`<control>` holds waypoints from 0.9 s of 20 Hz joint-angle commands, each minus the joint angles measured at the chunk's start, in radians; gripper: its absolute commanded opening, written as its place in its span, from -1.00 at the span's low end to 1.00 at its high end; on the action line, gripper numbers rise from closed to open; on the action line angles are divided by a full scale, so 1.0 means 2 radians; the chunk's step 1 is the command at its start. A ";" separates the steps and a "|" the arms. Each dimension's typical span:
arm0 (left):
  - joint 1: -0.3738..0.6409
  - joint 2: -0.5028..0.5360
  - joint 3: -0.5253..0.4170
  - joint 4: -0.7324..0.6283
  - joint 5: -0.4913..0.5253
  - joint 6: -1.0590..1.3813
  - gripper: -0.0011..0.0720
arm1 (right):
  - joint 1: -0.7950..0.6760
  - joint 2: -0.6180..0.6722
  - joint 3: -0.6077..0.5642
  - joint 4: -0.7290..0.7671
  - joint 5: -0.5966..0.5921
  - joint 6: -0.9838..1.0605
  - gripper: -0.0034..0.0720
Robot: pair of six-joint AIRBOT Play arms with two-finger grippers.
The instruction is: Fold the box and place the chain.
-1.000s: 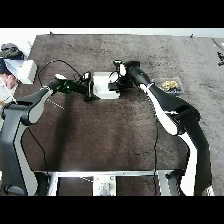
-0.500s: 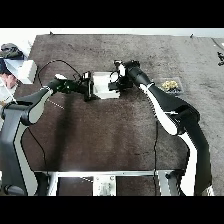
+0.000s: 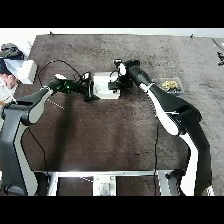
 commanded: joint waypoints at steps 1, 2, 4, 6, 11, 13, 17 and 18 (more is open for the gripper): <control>0.000 0.000 0.000 0.000 0.001 -0.001 -0.03 | 0.000 0.010 0.000 -0.001 0.019 -0.017 0.47; 0.000 0.000 0.000 0.000 0.001 -0.001 -0.03 | 0.000 0.013 0.000 -0.004 0.021 -0.021 0.47; 0.000 0.000 0.000 0.000 0.001 -0.001 -0.03 | 0.000 0.024 0.000 -0.007 0.022 -0.036 0.47; 0.000 0.000 0.000 0.000 0.001 -0.001 -0.03 | 0.000 0.045 0.000 -0.007 0.021 -0.059 0.46; 0.000 0.000 0.000 0.000 0.001 -0.001 -0.03 | 0.003 0.156 -0.094 -0.010 -0.054 -0.103 -0.06; 0.000 0.000 0.000 0.000 0.001 -0.001 -0.03 | -0.004 0.217 -0.168 -0.039 -0.095 -0.100 -0.06; 0.000 0.000 0.000 0.000 0.001 -0.001 -0.03 | -0.065 0.310 -0.298 -0.052 -0.164 -0.100 -0.06; 0.000 0.000 0.000 0.000 0.001 -0.001 -0.03 | -0.089 0.325 -0.322 -0.052 -0.178 -0.099 -0.06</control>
